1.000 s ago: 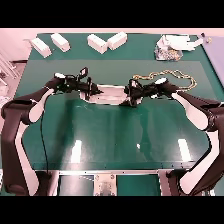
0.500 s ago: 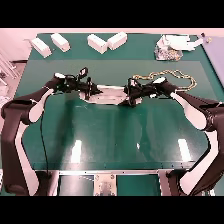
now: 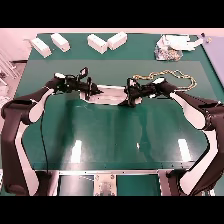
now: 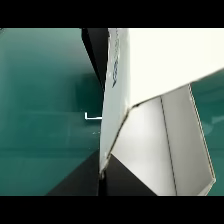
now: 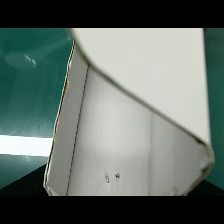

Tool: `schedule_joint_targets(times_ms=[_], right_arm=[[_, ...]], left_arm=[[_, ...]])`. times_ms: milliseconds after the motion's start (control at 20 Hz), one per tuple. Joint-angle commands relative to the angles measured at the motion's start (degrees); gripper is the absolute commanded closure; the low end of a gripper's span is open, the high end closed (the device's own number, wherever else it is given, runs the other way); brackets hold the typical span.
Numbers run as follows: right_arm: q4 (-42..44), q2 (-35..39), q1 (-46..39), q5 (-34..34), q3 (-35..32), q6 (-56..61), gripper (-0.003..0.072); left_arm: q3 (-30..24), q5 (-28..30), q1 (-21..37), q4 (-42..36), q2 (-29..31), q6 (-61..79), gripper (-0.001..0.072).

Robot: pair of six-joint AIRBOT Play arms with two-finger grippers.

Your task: Fold the box and place the chain.

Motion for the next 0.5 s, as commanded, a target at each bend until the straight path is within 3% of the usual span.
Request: schedule_joint_targets(times_ms=[0,300,450], right_arm=[[-1.3,-0.2,0.0,-0.6,0.5,0.5,0.0071],[-1.8,-0.2,0.0,-0.5,0.6,0.9,0.0073],[-1.9,-0.2,0.0,-0.3,0.6,0.7,0.0126]], left_arm=[[0.0,0.0,0.0,0.0,0.0,0.0,0.0689],[0.0,0.0,0.0,0.0,0.0,0.0,0.0689],[0.0,0.0,0.0,0.0,0.0,0.0,0.0689]])
